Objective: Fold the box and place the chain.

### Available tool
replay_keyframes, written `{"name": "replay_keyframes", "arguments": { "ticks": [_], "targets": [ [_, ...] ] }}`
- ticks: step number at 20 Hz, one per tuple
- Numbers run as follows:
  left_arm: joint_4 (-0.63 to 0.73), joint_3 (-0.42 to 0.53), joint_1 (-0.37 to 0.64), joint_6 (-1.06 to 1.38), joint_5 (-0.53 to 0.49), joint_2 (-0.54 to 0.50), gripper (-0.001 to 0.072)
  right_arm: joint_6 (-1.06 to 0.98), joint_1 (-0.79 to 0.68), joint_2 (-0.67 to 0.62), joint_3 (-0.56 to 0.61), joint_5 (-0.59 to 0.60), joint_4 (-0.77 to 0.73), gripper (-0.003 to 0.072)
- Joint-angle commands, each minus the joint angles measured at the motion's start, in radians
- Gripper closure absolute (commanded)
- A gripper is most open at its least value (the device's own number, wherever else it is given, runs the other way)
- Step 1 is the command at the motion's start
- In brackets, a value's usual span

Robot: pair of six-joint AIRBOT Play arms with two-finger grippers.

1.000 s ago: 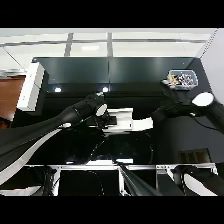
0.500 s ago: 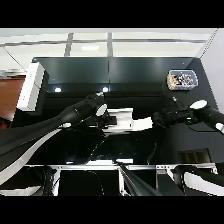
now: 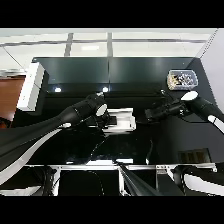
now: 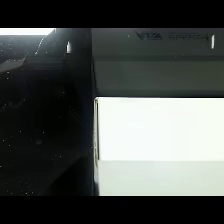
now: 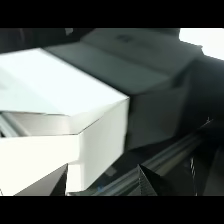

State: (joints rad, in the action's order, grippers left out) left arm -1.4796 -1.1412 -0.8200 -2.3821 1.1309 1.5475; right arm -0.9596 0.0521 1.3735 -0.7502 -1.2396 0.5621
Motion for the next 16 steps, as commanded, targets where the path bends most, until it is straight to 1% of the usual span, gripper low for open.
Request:
{"name": "replay_keyframes", "arguments": {
  "ticks": [1, 4, 6, 7, 8, 13, 16],
  "targets": [
    [0.0, -0.001, 0.0, -0.001, 0.0, 0.0, 0.068, 0.006, 0.065, 0.002, -0.024, -0.024, -0.003, 0.0213],
    [0.0, -0.001, 0.0, -0.001, 0.0, 0.0, 0.068, -0.019, 0.11, 0.002, -0.033, 0.01, 0.005, 0.0213],
    [0.0, -0.001, 0.0, -0.001, 0.0, 0.0, 0.068, -0.064, 0.142, 0.002, -0.053, 0.03, 0.066, 0.0229],
    [0.0, -0.001, 0.0, -0.001, 0.0, 0.0, 0.068, -0.1, 0.162, 0.002, -0.068, 0.044, 0.111, 0.0334],
    [0.0, -0.001, 0.0, -0.001, 0.0, 0.0, 0.068, -0.137, 0.179, 0.002, -0.082, 0.06, 0.145, 0.0334],
    [0.0, -0.001, 0.0, -0.001, 0.0, 0.0, 0.068, -0.27, 0.286, 0.002, -0.124, 0.148, 0.207, 0.034],
    [0.0, -0.001, 0.0, -0.001, -0.001, 0.0, 0.068, -0.411, 0.352, 0.002, -0.144, 0.184, 0.318, 0.0341]
  ]
}}
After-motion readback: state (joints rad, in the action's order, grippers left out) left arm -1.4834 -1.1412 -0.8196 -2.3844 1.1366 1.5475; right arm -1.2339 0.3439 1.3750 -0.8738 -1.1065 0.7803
